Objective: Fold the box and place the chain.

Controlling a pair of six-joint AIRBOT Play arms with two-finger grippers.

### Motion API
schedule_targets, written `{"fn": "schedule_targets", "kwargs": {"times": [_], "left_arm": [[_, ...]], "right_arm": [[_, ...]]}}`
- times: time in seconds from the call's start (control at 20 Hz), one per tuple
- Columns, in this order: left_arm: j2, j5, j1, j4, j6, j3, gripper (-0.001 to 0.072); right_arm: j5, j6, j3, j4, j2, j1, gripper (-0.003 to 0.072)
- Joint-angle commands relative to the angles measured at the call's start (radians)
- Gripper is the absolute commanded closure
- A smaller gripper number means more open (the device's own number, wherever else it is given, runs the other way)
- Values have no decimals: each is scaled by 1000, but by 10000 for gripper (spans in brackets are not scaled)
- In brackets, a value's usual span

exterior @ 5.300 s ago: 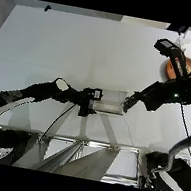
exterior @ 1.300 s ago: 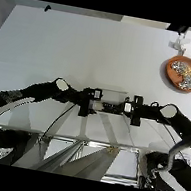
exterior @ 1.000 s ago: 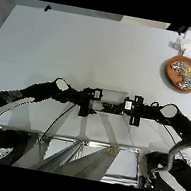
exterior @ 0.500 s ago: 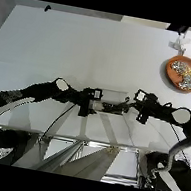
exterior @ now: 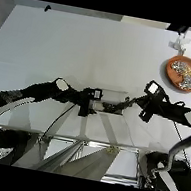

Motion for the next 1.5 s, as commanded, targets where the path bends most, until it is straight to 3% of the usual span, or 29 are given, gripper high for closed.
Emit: {"fn": "schedule_targets", "kwargs": {"times": [0.0, 0.2, 0.45, 0.75, 1.1, 1.45], "left_arm": [[1, 0, 0, 0, 0, 0, 413], [1, 0, 0, 0, 0, 0, 413], [1, 0, 0, 0, 0, 0, 413], [1, 0, 0, 0, 0, 0, 413], [1, 0, 0, 0, 0, 0, 413], [1, 0, 0, 0, 0, 0, 413]], "right_arm": [[137, 33, 98, 27, 8, -1, 680], [213, 33, 132, 126, 8, 0, 680], [217, 33, 132, 160, 8, 46, 680], [118, 33, 132, 214, -9, 170, 680], [63, 33, 132, 213, -175, 292, 680], [11, 61, 132, 210, -347, 301, 679]]}}
